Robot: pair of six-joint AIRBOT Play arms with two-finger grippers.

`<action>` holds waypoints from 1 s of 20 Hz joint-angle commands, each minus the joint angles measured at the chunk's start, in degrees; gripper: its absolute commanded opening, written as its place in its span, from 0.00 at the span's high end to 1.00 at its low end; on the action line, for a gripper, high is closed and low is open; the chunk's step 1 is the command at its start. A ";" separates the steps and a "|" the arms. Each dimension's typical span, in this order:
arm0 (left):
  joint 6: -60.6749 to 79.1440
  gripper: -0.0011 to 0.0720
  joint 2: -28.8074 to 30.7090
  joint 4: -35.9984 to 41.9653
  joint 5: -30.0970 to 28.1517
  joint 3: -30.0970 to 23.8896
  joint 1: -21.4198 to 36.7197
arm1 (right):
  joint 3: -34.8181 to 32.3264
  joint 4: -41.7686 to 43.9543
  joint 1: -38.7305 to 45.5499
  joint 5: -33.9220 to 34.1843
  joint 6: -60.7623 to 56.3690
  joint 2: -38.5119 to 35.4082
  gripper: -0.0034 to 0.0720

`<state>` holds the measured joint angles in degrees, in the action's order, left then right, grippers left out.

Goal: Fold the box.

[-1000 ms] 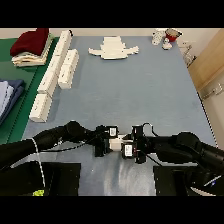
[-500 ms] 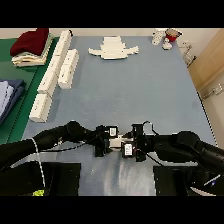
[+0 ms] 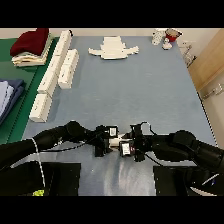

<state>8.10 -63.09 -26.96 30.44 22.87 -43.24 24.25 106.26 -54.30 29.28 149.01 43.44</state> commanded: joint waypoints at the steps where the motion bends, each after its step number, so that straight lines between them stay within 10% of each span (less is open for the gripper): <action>1: 0.04 0.38 0.07 -0.02 0.00 -0.02 0.02 | 0.07 -0.04 0.04 -0.07 -0.02 0.17 0.58; 18: 0.04 0.38 0.07 -0.02 -0.02 -0.02 0.02 | -0.04 5.20 -0.11 1.62 -0.04 1.36 0.58; 20: 0.04 0.38 0.07 -0.02 0.00 -0.02 0.02 | -0.04 5.20 -0.11 1.66 -0.07 1.36 0.74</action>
<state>8.19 -63.09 -27.00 30.44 22.87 -43.24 24.25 110.50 -54.37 30.37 148.99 44.75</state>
